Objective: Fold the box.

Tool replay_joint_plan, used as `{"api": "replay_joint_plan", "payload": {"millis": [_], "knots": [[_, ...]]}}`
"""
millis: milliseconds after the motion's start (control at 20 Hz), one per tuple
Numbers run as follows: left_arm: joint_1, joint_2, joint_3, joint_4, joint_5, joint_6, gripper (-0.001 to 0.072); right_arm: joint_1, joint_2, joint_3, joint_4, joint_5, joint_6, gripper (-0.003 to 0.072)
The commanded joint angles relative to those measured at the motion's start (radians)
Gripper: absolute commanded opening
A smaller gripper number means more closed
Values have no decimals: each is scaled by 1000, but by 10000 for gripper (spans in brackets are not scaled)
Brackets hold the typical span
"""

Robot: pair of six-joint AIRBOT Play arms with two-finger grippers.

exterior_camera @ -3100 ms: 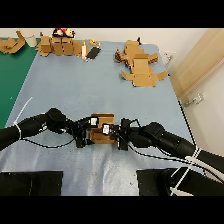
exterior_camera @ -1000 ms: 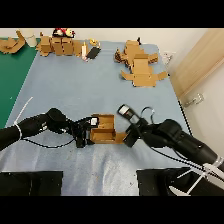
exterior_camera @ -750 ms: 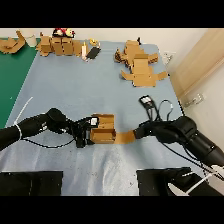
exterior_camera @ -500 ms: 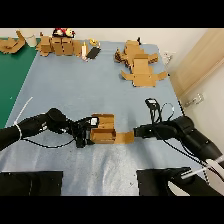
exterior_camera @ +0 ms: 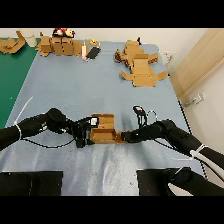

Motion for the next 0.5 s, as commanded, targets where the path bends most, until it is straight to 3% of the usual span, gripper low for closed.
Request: {"api": "replay_joint_plan", "payload": {"millis": [0,350,400,450], "knots": [[0,1,1,0,0,1,399,29,34,24,43,11,-5,1],[0,1,1,0,0,1,399,29,158,65,43,-3,38,6],[0,1,1,0,0,1,399,29,159,65,43,-4,38,86],[0,1,1,0,0,1,399,29,158,65,48,-4,38,214]]}}
